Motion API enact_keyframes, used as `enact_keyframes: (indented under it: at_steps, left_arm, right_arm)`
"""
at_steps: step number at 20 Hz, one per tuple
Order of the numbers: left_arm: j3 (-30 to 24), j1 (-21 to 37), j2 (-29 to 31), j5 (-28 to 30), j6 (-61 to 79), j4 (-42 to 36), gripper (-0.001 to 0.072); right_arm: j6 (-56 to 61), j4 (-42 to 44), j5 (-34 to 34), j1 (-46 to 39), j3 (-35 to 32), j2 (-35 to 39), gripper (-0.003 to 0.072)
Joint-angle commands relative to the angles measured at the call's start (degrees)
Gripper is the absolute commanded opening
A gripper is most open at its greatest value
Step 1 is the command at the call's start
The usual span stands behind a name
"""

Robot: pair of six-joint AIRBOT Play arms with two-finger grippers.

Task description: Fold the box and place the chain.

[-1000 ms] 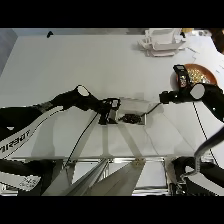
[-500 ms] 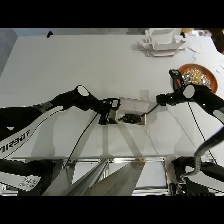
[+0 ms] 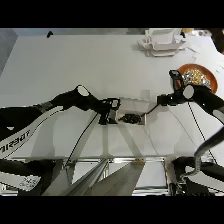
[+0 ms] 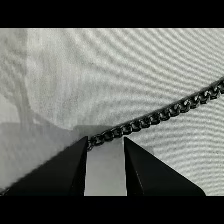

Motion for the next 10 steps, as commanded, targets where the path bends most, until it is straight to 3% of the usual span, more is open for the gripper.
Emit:
enact_keyframes:
  at_steps: [1,7,10]
  left_arm:
    - [0.1,0.0,0.0,0.0,0.0,0.0,0.0010]
    - [0.1,0.0,0.0,0.0,0.0,0.0,0.0010]
    - [0.1,0.0,0.0,0.0,0.0,0.0,0.0010]
  right_arm:
    - [0.4,-0.4,0.0,0.0,0.0,-0.2,0.0224]
    - [0.4,-0.4,0.1,0.0,0.0,-1.0,0.0220]
    - [0.3,-0.4,1.2,0.0,0.0,-1.8,0.0109]
